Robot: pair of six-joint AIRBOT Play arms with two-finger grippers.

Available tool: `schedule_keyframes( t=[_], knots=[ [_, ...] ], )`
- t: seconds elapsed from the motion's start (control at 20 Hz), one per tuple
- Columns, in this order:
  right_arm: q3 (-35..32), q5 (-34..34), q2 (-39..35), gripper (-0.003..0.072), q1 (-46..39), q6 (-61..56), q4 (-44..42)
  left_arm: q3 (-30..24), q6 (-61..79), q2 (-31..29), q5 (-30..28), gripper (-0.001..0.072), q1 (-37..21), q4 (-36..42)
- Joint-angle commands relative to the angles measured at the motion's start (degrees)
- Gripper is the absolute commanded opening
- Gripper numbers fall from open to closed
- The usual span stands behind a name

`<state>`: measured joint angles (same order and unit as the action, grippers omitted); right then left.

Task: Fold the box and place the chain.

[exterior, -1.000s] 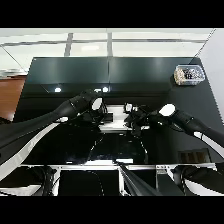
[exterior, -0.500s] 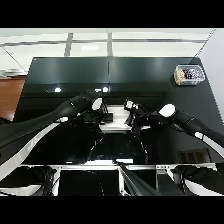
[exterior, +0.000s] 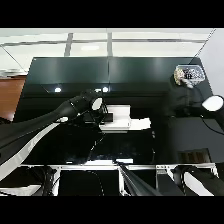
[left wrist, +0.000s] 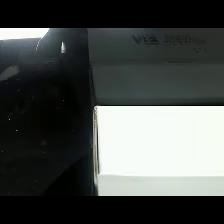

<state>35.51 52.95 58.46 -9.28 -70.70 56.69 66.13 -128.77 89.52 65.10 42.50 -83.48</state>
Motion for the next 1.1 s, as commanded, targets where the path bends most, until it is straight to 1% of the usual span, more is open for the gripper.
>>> schedule_keyframes(
  t=[0.0,0.05,0.15,0.3,0.4,0.5,0.55,0.65,0.7,0.8,0.85,1.05],
  knots=[
    [-7.72,3.23,1.75,0.0014,-12.76,-5.16,-10.71,0.04,-0.02,-0.02,0.04,0.0027,0.0,0.02],
    [-9.09,4.68,3.69,0.0014,-12.11,-1.57,-13.99,0.04,-0.02,-0.02,-0.04,0.0027,0.0,0.04],
    [-9.55,7.04,9.2,0.0014,-7.5,3.34,-18.64,0.04,-0.02,-0.02,-0.04,0.0027,0.0,0.02],
    [-8.96,6.67,16.87,0.0014,1.9,12.07,-28.81,0.04,-0.02,-0.02,0.02,0.0027,0.0,0.07],
    [-7.5,5.62,20.11,0.0014,7.3,16.35,-33.33,0.04,-0.02,-0.02,0.09,0.0027,0.0,0.17],
    [-5.25,4.24,21.11,0.0015,11.13,17.51,-33.97,0.04,-0.02,-0.02,0.07,0.0027,0.0,0.17],
    [-3.98,4.72,21.09,0.0015,11.96,18.16,-33.97,0.04,0.0,-0.02,0.07,0.0027,0.0,0.17],
    [-1.55,7.5,21.09,0.0016,12.15,18.32,-32.7,0.04,0.0,-0.02,0.07,0.0027,0.0,0.17],
    [-0.26,9.03,21.09,0.0039,12.15,18.25,-31.01,0.04,-0.02,-0.02,0.07,0.0027,0.0,0.17],
    [1.42,11.04,21.09,0.0534,12.15,18.25,-29.0,0.04,0.0,-0.02,0.07,0.0027,0.0,0.17],
    [1.81,11.43,21.09,0.0635,12.17,18.29,-28.98,0.04,-0.02,-0.02,0.09,0.0027,0.0,0.17],
    [3.87,13.99,21.09,0.0628,12.66,18.27,-29.55,0.04,0.0,-0.02,0.09,0.0027,0.0,0.17]
  ],
)
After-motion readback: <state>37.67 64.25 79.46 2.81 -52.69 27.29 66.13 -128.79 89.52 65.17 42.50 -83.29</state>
